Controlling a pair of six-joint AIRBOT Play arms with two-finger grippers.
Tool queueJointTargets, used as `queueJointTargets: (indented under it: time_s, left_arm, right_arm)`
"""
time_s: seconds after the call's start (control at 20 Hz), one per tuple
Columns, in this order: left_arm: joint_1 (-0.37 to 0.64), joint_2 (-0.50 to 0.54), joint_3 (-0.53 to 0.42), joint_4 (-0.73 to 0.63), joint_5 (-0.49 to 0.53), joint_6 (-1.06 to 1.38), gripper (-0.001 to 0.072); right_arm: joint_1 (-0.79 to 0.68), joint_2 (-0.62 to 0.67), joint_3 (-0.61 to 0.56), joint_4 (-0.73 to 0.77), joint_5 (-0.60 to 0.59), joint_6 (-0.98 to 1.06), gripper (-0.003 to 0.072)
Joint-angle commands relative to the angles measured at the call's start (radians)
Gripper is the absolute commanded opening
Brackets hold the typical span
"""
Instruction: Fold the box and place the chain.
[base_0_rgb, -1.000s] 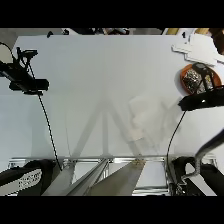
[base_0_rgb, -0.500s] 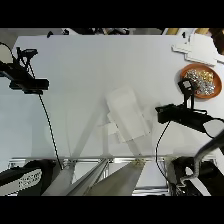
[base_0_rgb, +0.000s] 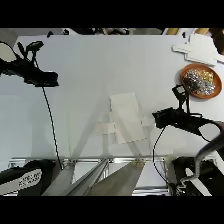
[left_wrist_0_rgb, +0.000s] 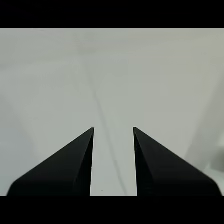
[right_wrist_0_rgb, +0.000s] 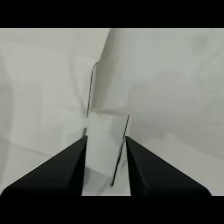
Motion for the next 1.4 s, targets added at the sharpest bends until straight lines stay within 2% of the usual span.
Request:
queueJointTargets:
  time_s: [0.0,0.1,0.25,0.35,0.55,0.65,0.75,0.9,1.1,1.2,1.3,1.35]
  left_arm:
    - [-0.001,-0.042,-0.007,-0.235,-0.049,0.170,0.0283]
    - [-0.001,-0.055,-0.027,-0.282,-0.049,0.207,0.0283]
    - [-0.001,-0.071,-0.043,-0.283,-0.043,0.217,0.0283]
    - [-0.001,-0.071,-0.074,-0.286,-0.024,0.222,0.0283]
    - [-0.011,-0.071,-0.152,-0.294,-0.016,0.259,0.0283]
    - [-0.025,-0.071,-0.183,-0.364,-0.016,0.319,0.0283]
    - [-0.050,-0.077,-0.192,-0.426,-0.015,0.356,0.0281]
    - [-0.119,-0.082,-0.192,-0.427,0.022,0.358,0.0279]
    - [-0.220,-0.082,-0.192,-0.427,0.078,0.376,0.0279]
    - [-0.259,-0.082,-0.192,-0.427,0.122,0.376,0.0279]
    - [-0.281,-0.082,-0.192,-0.429,0.143,0.368,0.0279]
    - [-0.285,-0.082,-0.192,-0.431,0.142,0.364,0.0279]
  right_arm:
    - [-0.010,-0.110,0.125,-0.072,0.214,0.048,0.0409]
    - [-0.045,-0.238,0.282,-0.107,0.344,0.055,0.0410]
    - [-0.129,-0.462,0.518,-0.194,0.542,0.098,0.0410]
    - [-0.162,-0.574,0.602,-0.195,0.642,0.096,0.0407]
    - [-0.116,-0.618,0.610,-0.193,0.654,0.088,0.0396]
    - [-0.089,-0.624,0.610,-0.201,0.635,0.077,0.0396]
    - [-0.070,-0.653,0.609,-0.200,0.620,0.079,0.0396]
    - [-0.041,-0.715,0.589,-0.206,0.589,0.107,0.0393]
    - [-0.038,-0.740,0.577,-0.209,0.586,0.146,0.0314]
    - [-0.037,-0.740,0.570,-0.208,0.537,0.146,0.0243]
    - [-0.034,-0.741,0.566,-0.206,0.498,0.139,0.0132]
    - [-0.030,-0.741,0.566,-0.201,0.501,0.114,0.0034]
